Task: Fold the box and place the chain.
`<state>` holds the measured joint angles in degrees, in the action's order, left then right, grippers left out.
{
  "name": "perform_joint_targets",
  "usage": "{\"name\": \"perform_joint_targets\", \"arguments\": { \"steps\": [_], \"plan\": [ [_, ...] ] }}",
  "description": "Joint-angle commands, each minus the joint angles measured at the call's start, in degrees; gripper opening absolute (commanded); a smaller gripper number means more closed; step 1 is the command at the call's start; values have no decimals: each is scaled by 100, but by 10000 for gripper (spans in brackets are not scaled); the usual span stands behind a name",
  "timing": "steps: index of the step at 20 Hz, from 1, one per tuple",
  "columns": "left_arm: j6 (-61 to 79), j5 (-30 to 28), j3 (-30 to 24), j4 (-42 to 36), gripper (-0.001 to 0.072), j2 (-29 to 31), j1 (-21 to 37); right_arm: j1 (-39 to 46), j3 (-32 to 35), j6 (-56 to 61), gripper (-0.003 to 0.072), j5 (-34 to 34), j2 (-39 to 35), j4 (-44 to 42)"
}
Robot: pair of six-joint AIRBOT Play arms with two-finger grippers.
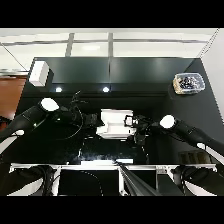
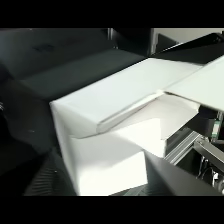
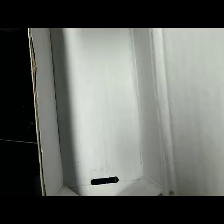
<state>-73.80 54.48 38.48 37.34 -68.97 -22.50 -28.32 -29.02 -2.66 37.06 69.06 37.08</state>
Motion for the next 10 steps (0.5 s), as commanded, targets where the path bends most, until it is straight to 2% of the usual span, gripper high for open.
{"name": "perform_joint_targets", "arguments": {
  "steps": [1, 3, 5, 8, 10],
  "plan": [
    [-634, -413, 11, 168, 569, 120, -417, -2, -2, 2, 492, -2, -4, -2],
    [-898, -706, 42, 348, 569, 116, -627, -2, -2, 0, 492, 0, -4, -2],
    [-1639, -914, 177, 1123, 569, 101, -901, -2, -2, 0, 492, -2, -4, -2],
    [-2706, -815, 529, 2350, 568, -11, -1353, -2, -2, 0, 492, -4, -4, -2],
    [-3178, -638, 776, 2879, 569, -175, -1615, -2, -2, 0, 492, -4, -4, -2]
  ]
}}
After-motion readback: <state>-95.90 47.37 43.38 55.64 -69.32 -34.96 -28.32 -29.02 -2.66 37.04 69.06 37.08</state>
